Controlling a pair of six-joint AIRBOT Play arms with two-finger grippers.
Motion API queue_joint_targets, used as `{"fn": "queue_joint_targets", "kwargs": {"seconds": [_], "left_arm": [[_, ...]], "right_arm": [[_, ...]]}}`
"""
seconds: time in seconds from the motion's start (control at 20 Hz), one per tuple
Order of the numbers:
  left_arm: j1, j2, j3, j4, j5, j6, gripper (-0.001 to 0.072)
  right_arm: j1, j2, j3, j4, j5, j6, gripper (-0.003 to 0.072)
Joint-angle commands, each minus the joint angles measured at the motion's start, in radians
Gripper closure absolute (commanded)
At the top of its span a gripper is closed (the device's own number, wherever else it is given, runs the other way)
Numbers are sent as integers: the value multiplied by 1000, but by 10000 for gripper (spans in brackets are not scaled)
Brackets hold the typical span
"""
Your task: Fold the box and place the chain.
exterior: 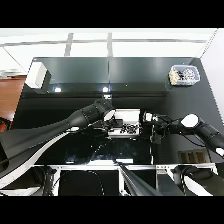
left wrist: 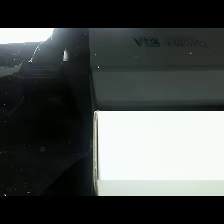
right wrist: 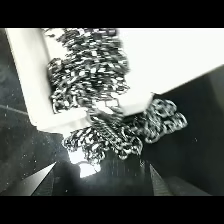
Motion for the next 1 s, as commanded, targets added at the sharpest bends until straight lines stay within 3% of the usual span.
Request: {"fn": "queue_joint_targets", "kwargs": {"seconds": [0.0, 0.4, 0.45, 0.5, 0.55, 0.6, 0.7, 0.8, 0.95], "left_arm": [[0, 0, 0, 0, 0, 0, 679], [0, 0, 0, 0, 0, 0, 679], [0, 0, 0, 0, 0, 0, 680], [0, 0, 0, 0, 0, 0, 679], [0, 0, 0, 0, 0, 0, 680], [0, 0, 0, 0, 0, 0, 680], [0, 0, 0, 0, 0, 0, 680], [0, 0, 0, 0, 0, 0, 679], [0, 0, 0, 0, 0, 0, 680]], "right_arm": [[4, -33, 9, 91, -39, -156, -19], [52, -89, 9, 94, -60, -195, -17], [51, -89, 9, 71, -82, -170, 30], [51, -89, 9, 40, -92, -135, 259], [50, -89, 9, 8, -90, -113, 395], [50, -89, 9, -16, -90, -87, 467], [50, -87, 9, -56, -91, -24, 491], [50, -77, 11, -87, -86, 31, 668], [50, -34, 19, -150, -87, 162, 670]]}}
